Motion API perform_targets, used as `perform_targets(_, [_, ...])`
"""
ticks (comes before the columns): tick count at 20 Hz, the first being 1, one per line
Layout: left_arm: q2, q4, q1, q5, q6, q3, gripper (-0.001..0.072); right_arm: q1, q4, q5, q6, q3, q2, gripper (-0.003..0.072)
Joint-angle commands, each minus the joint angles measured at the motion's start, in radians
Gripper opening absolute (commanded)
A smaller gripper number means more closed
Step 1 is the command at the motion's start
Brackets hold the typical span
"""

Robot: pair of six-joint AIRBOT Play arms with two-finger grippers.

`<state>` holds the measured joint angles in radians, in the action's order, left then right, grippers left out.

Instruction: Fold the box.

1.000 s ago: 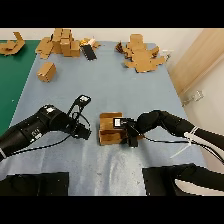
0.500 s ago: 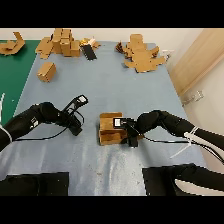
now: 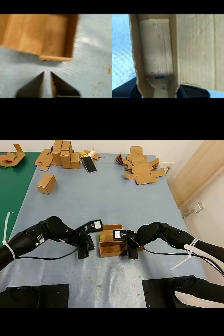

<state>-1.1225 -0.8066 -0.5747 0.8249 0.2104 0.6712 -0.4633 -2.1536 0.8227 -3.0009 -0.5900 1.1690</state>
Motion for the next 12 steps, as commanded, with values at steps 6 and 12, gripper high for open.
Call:
perform_targets(6, [-0.054,-0.049,-0.137,-0.064,0.066,0.001,0.0666,0.000,0.000,0.000,0.000,-0.001,0.000,0.0518])
perform_targets(12, [-0.055,-0.047,-0.129,-0.093,0.150,0.002,0.0694,0.000,0.000,0.000,0.000,-0.001,0.000,0.0518])
